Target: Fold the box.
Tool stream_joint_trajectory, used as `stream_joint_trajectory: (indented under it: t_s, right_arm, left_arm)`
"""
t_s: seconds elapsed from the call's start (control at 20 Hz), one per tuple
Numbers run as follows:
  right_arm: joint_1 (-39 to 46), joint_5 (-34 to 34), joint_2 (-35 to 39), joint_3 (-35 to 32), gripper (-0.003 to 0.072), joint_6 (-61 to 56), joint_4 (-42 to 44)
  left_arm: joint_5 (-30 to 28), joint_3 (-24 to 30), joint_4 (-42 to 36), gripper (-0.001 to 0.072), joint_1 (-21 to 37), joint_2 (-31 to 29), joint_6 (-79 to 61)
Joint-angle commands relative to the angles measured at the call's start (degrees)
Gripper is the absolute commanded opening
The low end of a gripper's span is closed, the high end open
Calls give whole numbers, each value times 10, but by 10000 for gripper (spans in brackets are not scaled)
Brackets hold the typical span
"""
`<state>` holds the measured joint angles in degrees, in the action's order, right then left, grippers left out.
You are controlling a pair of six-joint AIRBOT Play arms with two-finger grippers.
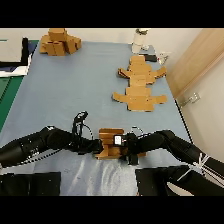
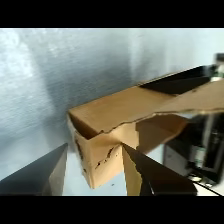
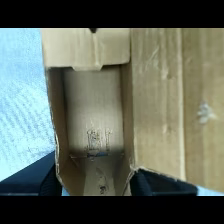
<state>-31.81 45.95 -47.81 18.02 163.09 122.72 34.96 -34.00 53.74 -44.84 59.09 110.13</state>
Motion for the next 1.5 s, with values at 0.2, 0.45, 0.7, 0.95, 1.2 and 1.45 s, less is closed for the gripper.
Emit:
stream_joint_trajectory:
  t_s: [0.2, 0.45, 0.7, 0.95, 1.2, 1.45]
  right_arm:
    - [0, 0, 0, 0, 503, 0, 0]
    - [0, 0, 0, 0, 503, 0, 0]
    - [0, 0, 0, 0, 503, 0, 0]
    - [0, 0, 0, 0, 503, 0, 0]
    - [0, 0, 0, 0, 503, 0, 0]
    - [0, 0, 0, 0, 503, 0, 0]
  left_arm:
    - [113, -111, 256, 554, -95, 52, 233]
    - [147, -157, 304, 554, -132, 103, 301]
    - [179, -188, 336, 554, -149, 131, 333]
    - [231, -234, 348, 554, -170, 174, 341]
    - [207, -242, 346, 553, -173, 192, 353]
    - [207, -241, 346, 334, -173, 192, 354]
